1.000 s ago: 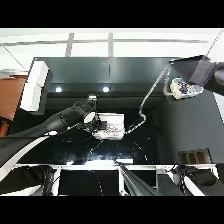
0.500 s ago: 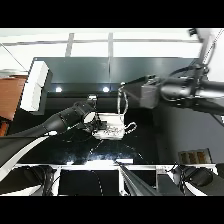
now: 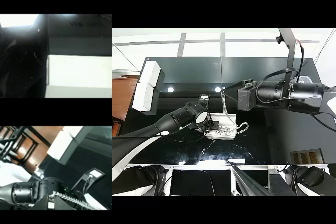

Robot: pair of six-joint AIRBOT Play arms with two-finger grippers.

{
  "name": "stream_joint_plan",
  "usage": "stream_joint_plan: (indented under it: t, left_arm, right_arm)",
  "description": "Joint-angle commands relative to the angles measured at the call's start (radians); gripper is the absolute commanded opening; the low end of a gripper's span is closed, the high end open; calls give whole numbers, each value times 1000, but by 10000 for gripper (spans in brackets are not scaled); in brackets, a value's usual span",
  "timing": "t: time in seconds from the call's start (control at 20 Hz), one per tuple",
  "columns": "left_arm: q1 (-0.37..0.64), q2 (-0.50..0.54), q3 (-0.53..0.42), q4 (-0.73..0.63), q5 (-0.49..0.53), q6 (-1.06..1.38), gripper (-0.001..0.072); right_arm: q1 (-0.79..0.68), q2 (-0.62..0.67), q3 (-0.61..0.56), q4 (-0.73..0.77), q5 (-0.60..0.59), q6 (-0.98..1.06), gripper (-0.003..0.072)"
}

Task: Fold the box and place the chain.

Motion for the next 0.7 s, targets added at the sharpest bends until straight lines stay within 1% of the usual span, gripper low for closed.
stream_joint_plan:
  t: [0.0,0.15,0.3,0.4,0.5,0.65]
  left_arm:
    - [-1,-1,0,0,-1,0,31]
    - [-1,-1,0,0,-1,0,31]
    - [-1,-1,0,0,0,0,31]
    - [-1,-1,0,0,-1,0,31]
    - [-1,-1,0,0,0,0,31]
    - [-1,-1,0,3,0,0,31]
  right_arm:
    - [-3,10,1,-55,8,27,18]
    - [-54,50,1,-129,83,81,18]
    - [-122,115,1,-204,153,132,18]
    - [-151,151,1,-204,182,148,18]
    - [-149,161,1,-198,218,154,18]
    - [-106,160,-2,-194,278,154,18]
